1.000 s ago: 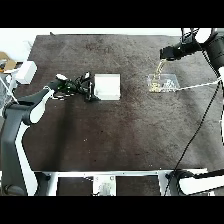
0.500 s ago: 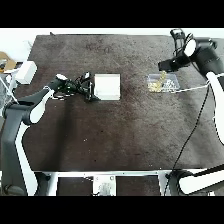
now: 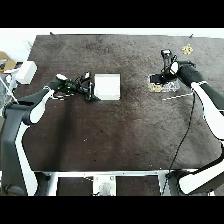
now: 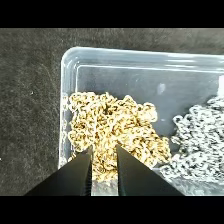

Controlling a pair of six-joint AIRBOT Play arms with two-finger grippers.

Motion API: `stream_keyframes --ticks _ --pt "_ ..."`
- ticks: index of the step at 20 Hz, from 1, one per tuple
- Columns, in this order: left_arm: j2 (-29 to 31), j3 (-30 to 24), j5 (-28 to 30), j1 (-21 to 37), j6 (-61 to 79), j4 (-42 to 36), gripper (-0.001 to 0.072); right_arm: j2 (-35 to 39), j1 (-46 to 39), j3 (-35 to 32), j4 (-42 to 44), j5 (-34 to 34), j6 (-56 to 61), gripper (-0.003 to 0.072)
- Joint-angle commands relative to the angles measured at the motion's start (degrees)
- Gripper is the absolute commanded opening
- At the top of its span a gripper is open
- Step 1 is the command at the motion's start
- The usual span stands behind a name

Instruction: Fold the box and place the chain.

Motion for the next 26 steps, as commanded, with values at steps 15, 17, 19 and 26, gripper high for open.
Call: stream_keyframes --ticks 15,17,19,26 --pt "-0.02 -0.02 0.00 -0.04 0.02 0.02 0.0346 -1.46 -0.79 -0.39 2.43 0.09 0.33 0.0182" --pt "-0.02 -0.02 0.00 -0.04 0.02 0.02 0.0346 -1.49 -0.79 -0.39 3.26 -2.05 0.33 0.0091" --pt "-0.02 -0.02 0.00 -0.04 0.02 0.02 0.0346 -1.49 -0.79 -0.39 5.77 -3.06 0.31 0.0163" --pt "-0.02 -0.02 0.00 -0.02 0.02 0.02 0.0346 -2.84 -0.81 -0.44 6.27 -1.03 0.35 0.0165"
